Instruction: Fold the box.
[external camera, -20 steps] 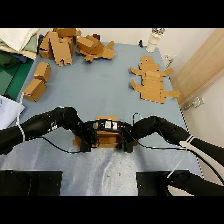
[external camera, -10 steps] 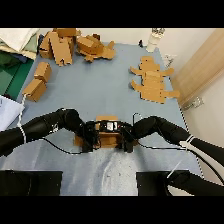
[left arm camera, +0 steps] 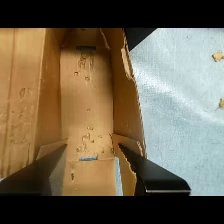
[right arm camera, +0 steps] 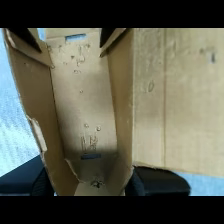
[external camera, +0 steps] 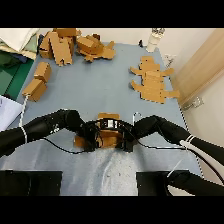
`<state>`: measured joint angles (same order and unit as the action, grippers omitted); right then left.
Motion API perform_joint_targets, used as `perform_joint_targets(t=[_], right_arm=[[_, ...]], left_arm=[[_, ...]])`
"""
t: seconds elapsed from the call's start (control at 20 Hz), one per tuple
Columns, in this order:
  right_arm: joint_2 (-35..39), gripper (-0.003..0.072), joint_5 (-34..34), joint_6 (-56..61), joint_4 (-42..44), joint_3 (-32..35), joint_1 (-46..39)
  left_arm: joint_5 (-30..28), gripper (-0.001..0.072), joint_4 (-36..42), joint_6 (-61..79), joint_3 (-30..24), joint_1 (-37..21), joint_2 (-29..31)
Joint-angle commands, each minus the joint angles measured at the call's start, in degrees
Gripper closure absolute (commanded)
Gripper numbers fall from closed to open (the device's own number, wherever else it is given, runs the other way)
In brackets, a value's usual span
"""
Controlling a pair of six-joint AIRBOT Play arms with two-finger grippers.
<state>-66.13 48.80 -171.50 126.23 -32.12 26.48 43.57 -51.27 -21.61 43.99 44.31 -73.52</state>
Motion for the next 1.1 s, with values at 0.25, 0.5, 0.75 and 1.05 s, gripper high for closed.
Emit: perform_joint_targets(t=[0.25,0.5,0.75,1.05], right_arm=[[0.00,0.0224,-0.20,-0.57,-0.42,-0.02,0.07],[0.00,0.0224,-0.22,-0.57,-0.42,-0.02,0.07],[0.00,0.0224,-0.13,-0.57,-0.42,0.00,0.07],[0.00,0.0224,-0.09,-0.57,-0.44,0.00,0.07]], left_arm=[[4.09,0.0309,-1.38,-3.58,0.20,-0.11,-0.22],[2.58,0.0307,-2.80,-5.03,0.28,-0.13,3.04],[-1.92,0.0307,-2.97,-7.50,1.36,-0.13,3.39],[1.25,0.0307,-4.68,-12.92,2.56,-3.78,4.92]])
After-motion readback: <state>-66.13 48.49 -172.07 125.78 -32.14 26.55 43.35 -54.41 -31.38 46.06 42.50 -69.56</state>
